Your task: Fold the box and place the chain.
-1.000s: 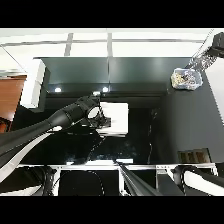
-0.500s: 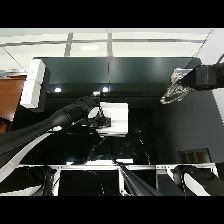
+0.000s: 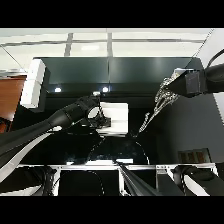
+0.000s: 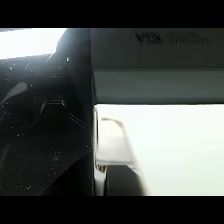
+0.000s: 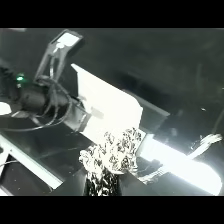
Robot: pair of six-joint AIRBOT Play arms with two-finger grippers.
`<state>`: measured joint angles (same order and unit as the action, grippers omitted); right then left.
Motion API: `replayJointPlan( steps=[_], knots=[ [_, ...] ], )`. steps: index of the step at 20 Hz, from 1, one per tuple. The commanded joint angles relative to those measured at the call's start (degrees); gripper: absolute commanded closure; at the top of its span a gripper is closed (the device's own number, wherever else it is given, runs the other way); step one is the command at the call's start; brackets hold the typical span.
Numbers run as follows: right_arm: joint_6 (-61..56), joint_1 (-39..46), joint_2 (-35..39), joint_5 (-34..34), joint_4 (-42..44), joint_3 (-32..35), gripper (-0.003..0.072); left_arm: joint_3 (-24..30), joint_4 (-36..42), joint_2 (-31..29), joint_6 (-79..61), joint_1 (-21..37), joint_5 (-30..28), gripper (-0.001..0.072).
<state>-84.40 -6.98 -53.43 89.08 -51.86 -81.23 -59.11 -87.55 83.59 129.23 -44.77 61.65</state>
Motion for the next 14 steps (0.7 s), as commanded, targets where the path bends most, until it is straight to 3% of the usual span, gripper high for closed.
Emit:
replayJointPlan(
  steps=[1, 4, 10, 14],
  knots=[
    [-0.2, -2.5, 0.0, -0.9, 1.2, 0.2, 0.0672, 0.0, 0.0, 0.0, 0.0, 0.0, 0.0, 0.0682],
    [-0.1, -5.2, 0.0, -3.7, 3.8, 4.2, 0.0672, 0.0, 0.0, 0.0, 0.0, 0.0, 0.1, 0.0682],
    [1.6, -12.0, -0.9, -17.3, 8.3, 16.4, 0.0672, 0.0, 0.0, 0.0, 0.0, 0.0, 0.1, 0.0682],
    [1.9, -16.0, -5.2, -25.7, 9.0, 19.3, 0.0672, 0.0, 0.0, 0.0, 0.0, 0.0, 0.1, 0.0682]
  ],
)
